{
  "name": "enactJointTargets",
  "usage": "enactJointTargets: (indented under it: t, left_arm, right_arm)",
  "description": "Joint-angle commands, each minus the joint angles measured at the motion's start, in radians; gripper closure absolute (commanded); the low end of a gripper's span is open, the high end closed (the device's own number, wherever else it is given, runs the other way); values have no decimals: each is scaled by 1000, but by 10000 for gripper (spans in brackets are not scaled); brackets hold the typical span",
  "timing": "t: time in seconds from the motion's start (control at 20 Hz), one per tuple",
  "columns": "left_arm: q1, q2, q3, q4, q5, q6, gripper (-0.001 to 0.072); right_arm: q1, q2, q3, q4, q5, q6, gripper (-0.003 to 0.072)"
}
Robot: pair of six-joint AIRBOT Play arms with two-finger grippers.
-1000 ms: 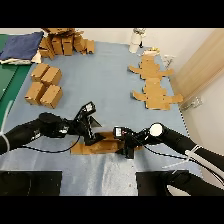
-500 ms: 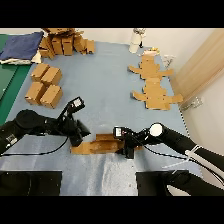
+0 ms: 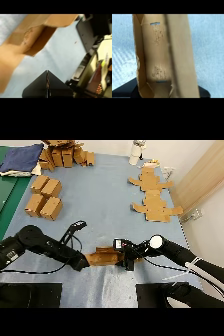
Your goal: Fold the box.
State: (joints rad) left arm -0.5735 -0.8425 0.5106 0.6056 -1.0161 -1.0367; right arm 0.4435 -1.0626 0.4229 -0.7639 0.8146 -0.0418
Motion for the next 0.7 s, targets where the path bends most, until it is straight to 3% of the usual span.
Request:
enactJointTargets:
  t: [0.0, 0.2, 0.3, 0.65]
  left_arm:
    - [-75, -114, 23, -173, 120, -11, 700]
    - [-52, -285, 156, -336, 136, 104, 701]
    - [-42, -339, 209, -355, 156, 109, 701]
    - [-42, -535, 224, -341, 224, 23, 701]
  right_arm:
    - [0, 0, 0, 0, 0, 0, 187]
    - [0, 0, 0, 1, 0, 0, 187]
    - [0, 0, 0, 1, 0, 0, 188]
    - [0, 0, 0, 0, 0, 0, 188]
